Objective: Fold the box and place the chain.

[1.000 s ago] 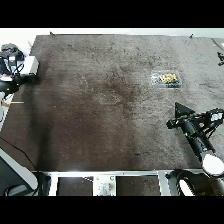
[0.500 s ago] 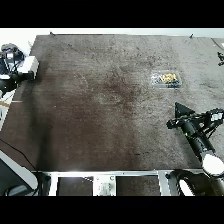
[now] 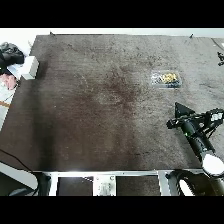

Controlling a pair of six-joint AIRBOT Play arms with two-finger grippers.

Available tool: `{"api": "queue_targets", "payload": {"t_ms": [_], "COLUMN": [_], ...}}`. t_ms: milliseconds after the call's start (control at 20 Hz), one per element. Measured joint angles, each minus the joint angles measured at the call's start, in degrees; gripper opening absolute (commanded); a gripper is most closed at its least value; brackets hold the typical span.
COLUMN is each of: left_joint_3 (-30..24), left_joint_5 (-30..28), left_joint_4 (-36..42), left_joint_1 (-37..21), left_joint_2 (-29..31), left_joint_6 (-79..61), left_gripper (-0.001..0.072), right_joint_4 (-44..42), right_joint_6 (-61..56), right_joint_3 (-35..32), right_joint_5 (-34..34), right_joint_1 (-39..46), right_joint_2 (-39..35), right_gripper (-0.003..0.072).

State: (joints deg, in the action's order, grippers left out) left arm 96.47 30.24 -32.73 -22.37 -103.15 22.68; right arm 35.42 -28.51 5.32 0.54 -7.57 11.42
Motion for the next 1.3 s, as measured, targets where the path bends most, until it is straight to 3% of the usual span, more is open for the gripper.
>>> {"api": "queue_targets", "payload": {"t_ms": [200, 350, 500, 850, 1050, 1300], "left_joint_3": [-0.72, -5.99, -17.31, -49.72, -60.89, -70.62], "left_joint_5": [6.91, 8.41, 5.11, -13.05, -17.18, -18.36], "left_joint_4": [5.05, 9.42, 13.31, 24.57, 27.93, 29.33], "left_joint_1": [0.0, 0.0, 0.17, 7.06, 10.78, 12.28], "left_joint_2": [8.76, 17.7, 28.46, 52.83, 64.06, 79.32], "left_joint_6": [1.84, 0.74, -3.52, -18.03, -20.59, -22.25], "left_gripper": [0.0005, 0.0005, 0.0004, 0.0004, 0.0004, 0.0005], "right_joint_4": [0.0, 0.0, 0.0, 0.0, 0.0, 0.0], "right_joint_6": [0.0, 0.0, 0.0, 0.0, 0.0, 0.0], "right_joint_3": [0.0, 0.0, -0.02, 0.0, 0.0, 0.0], "right_joint_5": [0.0, 0.0, 0.0, 0.0, 0.0, -0.02], "right_joint_1": [0.0, 0.0, 0.0, 0.0, 0.0, 0.0], "right_joint_2": [0.0, 0.0, 0.0, 0.0, 0.0, 0.0], "right_gripper": [0.0013, 0.0014, 0.0013, 0.0014, 0.0014, 0.0014]}}
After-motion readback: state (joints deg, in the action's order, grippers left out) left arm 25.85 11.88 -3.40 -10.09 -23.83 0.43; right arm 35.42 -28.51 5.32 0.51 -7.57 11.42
